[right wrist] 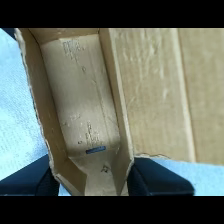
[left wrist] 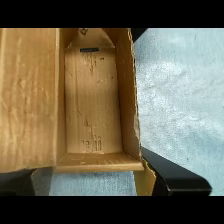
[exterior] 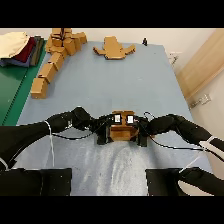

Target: Fold the box.

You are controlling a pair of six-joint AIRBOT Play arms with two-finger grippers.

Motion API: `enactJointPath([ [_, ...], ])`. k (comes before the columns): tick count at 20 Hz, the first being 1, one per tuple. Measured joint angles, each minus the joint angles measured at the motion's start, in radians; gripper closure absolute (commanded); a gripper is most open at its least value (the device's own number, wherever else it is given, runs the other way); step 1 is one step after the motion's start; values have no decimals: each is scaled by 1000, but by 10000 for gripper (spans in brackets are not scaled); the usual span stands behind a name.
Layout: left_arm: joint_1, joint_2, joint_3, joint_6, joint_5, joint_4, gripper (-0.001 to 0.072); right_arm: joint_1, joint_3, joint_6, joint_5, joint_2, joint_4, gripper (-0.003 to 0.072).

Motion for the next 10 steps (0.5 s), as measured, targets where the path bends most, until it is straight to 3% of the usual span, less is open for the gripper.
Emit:
enactJointPath([
  [3, -1, -3, 1, -19, -1, 3, 26, 0, 0, 0, 0, 0, 0, 175],
  [4, -1, -3, 2, -25, -2, 3, 145, 0, 0, 0, 0, 0, 0, 175],
  [5, -1, -3, 2, -29, -4, 4, 185, 0, 0, 0, 0, 0, 0, 175],
  [10, -1, -3, 2, -39, -22, 9, 186, 0, 0, 0, -4, 0, 0, 175],
])
